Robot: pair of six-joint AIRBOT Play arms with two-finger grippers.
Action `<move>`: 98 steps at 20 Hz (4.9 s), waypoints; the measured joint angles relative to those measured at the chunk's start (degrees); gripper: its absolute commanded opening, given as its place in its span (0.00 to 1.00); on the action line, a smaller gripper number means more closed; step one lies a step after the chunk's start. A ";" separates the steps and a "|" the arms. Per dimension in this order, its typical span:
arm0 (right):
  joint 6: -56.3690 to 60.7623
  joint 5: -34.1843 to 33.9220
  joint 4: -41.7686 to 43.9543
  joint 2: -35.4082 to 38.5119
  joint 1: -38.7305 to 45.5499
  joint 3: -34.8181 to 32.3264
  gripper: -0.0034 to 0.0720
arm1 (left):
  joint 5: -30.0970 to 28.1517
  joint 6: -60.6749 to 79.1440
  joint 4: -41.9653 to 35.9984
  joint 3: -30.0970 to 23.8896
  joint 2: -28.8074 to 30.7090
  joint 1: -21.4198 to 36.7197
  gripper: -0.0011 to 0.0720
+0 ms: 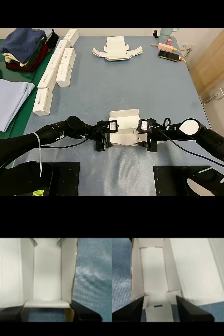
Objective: Fold the box.
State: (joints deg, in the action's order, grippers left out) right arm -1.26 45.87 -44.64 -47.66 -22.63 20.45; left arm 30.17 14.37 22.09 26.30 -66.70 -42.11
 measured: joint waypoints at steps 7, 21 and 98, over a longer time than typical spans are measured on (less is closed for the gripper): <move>0.33 -0.66 -2.01 0.09 -0.39 -0.04 0.91 | 0.00 -0.04 0.00 0.02 0.00 0.00 0.56; 86.01 9.25 -40.00 12.20 1.51 6.84 0.05 | -0.02 -0.09 -0.02 0.00 0.00 0.00 0.56; 139.56 20.83 -43.60 -21.84 -21.51 23.50 0.05 | -0.11 0.15 0.00 0.02 -0.02 -0.13 0.56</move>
State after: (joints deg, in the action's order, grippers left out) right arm 138.30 66.70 -88.25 -69.49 -44.14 43.94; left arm 30.06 14.52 22.09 26.33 -66.72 -42.24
